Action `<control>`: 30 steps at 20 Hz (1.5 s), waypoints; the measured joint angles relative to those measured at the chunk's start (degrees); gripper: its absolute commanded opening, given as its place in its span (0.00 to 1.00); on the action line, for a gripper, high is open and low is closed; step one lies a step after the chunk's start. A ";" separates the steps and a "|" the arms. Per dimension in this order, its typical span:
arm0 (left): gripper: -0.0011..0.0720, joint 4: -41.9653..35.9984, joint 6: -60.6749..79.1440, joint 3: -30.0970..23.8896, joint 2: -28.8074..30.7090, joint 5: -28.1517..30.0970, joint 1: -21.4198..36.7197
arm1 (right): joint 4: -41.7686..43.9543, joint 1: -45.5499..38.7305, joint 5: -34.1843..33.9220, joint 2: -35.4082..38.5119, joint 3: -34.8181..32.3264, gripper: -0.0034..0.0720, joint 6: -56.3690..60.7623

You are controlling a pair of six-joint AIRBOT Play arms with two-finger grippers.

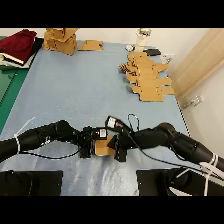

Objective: Fold the box.

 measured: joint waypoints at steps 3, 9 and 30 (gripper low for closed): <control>0.63 0.00 0.00 0.00 0.00 0.00 0.00 | -7.65 5.11 1.73 1.36 -0.37 0.66 0.74; 0.63 0.00 0.02 0.00 0.00 0.00 0.02 | -17.79 9.03 4.83 2.05 -0.59 0.66 1.18; 0.63 0.00 0.02 0.00 0.00 0.00 0.00 | -25.88 12.48 12.09 -0.50 -2.64 0.64 1.42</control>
